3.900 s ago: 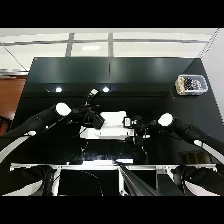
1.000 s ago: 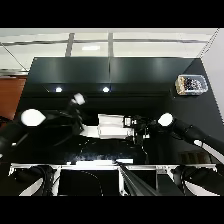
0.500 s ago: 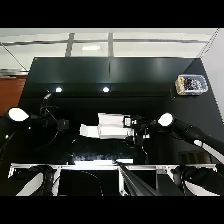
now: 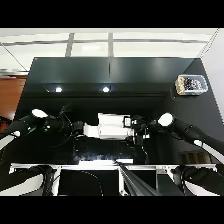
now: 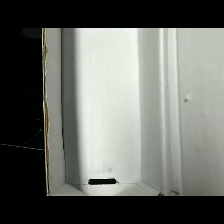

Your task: Fold the box and place the chain.

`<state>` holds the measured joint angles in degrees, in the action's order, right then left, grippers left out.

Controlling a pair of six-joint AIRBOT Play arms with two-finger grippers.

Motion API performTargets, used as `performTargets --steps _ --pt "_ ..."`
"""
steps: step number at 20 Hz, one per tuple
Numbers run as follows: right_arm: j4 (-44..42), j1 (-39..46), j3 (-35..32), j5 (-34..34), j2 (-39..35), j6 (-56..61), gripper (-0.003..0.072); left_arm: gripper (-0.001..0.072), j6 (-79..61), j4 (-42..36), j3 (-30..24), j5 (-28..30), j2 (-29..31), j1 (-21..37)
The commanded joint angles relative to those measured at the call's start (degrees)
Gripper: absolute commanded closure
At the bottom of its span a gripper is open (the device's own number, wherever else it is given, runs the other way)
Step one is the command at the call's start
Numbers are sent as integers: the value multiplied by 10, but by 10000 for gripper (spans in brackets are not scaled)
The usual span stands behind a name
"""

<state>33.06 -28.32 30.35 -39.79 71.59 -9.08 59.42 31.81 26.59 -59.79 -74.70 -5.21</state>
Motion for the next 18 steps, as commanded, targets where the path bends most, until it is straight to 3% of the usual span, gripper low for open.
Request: performTargets --steps 1,4,6,9,12,18 --pt "0 0 0 0 0 0 557 658 -53 -40 7 -10 1 -17" --pt "0 0 0 0 0 0 557 468 -79 -40 15 -32 18 -7" --pt "0 0 0 0 0 0 557 216 -91 -37 20 -42 28 -8" --pt "0 0 0 0 0 0 557 61 -91 -38 29 -42 44 -8" --pt "0 0 0 0 0 0 557 61 -104 -39 36 -39 54 -24" --pt "0 0 0 0 0 1 557 93 -29 9 75 32 54 -132"
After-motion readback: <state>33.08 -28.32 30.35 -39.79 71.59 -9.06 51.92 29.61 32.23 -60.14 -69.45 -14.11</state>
